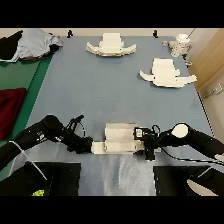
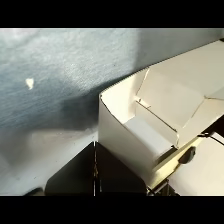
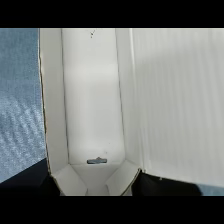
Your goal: Fold the box.
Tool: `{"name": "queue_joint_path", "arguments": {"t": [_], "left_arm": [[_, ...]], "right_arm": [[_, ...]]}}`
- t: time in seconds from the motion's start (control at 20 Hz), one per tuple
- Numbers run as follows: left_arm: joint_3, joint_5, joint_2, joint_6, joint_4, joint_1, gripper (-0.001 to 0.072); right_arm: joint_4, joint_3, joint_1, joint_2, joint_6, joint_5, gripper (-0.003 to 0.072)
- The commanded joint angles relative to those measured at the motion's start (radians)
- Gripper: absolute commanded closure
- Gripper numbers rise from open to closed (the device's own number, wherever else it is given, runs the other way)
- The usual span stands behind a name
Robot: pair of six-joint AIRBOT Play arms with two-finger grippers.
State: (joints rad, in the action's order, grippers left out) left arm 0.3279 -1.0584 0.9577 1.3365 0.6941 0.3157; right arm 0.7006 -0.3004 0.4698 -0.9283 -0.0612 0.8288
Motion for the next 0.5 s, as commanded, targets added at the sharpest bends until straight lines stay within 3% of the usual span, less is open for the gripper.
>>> {"name": "queue_joint_path", "arguments": {"t": [0.0,0.25,0.4,0.45], "left_arm": [[-0.014,0.054,0.032,-0.088,-0.082,-0.004,0.0691],[-0.008,0.058,0.032,-0.126,-0.122,-0.004,0.0692],[0.021,0.005,0.027,-0.143,-0.159,-0.005,0.0688],[0.034,-0.005,0.026,-0.143,-0.156,-0.005,0.0647]], "right_arm": [[0.000,-0.001,0.000,0.001,0.000,0.000,0.0159],[0.000,-0.001,0.000,0.001,0.000,0.000,0.0159],[0.000,-0.001,0.000,0.001,0.000,0.000,0.0159],[0.000,-0.001,0.000,0.001,0.000,0.000,0.0159]]}}
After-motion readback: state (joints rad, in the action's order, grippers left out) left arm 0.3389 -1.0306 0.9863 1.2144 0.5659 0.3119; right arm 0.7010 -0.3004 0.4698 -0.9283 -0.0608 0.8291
